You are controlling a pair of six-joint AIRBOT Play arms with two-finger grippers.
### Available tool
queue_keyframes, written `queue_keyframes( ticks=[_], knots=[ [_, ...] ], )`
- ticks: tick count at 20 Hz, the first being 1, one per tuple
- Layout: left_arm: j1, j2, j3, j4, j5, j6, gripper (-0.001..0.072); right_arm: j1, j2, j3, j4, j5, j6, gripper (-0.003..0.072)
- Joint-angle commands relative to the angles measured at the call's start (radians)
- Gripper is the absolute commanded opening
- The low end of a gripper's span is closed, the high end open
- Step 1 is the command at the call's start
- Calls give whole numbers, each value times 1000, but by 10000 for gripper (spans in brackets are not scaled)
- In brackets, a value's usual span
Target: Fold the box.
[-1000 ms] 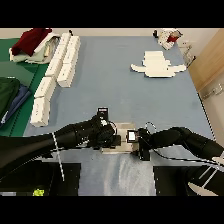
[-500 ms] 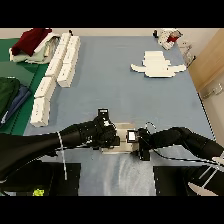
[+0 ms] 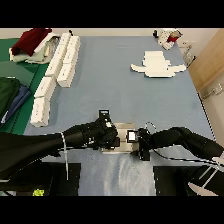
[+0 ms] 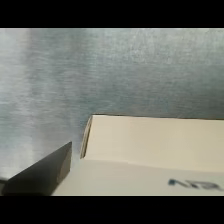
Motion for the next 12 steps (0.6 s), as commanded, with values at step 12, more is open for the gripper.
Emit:
queue_keyframes(
  ticks=[12],
  knots=[
    [0,5,216,37,-369,291,430,1,0,1,0,0,0,430]
  ],
)
